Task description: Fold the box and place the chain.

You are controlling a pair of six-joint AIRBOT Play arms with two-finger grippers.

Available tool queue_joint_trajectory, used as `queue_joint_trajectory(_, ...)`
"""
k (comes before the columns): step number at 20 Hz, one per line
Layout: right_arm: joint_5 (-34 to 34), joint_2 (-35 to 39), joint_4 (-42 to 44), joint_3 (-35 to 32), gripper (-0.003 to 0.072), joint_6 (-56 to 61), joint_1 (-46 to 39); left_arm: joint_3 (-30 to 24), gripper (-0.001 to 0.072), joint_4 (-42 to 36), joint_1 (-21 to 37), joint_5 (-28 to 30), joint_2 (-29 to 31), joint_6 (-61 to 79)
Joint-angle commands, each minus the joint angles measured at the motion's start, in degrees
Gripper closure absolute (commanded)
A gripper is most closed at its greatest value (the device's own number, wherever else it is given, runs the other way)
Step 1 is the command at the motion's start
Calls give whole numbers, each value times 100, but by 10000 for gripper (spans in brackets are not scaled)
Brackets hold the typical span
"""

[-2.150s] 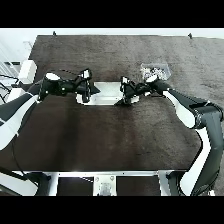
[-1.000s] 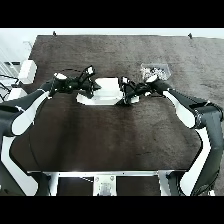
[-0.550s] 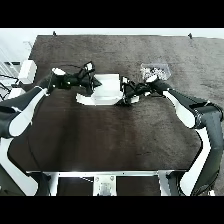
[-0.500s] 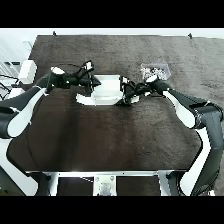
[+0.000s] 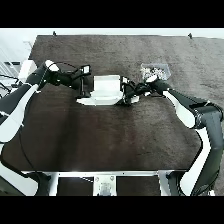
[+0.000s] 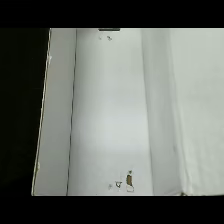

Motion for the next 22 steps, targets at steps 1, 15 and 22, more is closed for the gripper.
queue_joint_trajectory(1, -2, 0, 0, -2, 52, 4, 2, 7, 5, 426, 9, -101, -7, -205)
queue_joint_trajectory(15, 0, 0, 0, -2, 51, 4, 2, 7, 6, 498, -247, 365, -490, -96)
queue_joint_trajectory(22, 0, 0, 0, -2, 51, 4, 2, 7, 92, 391, -330, 424, -498, -94)
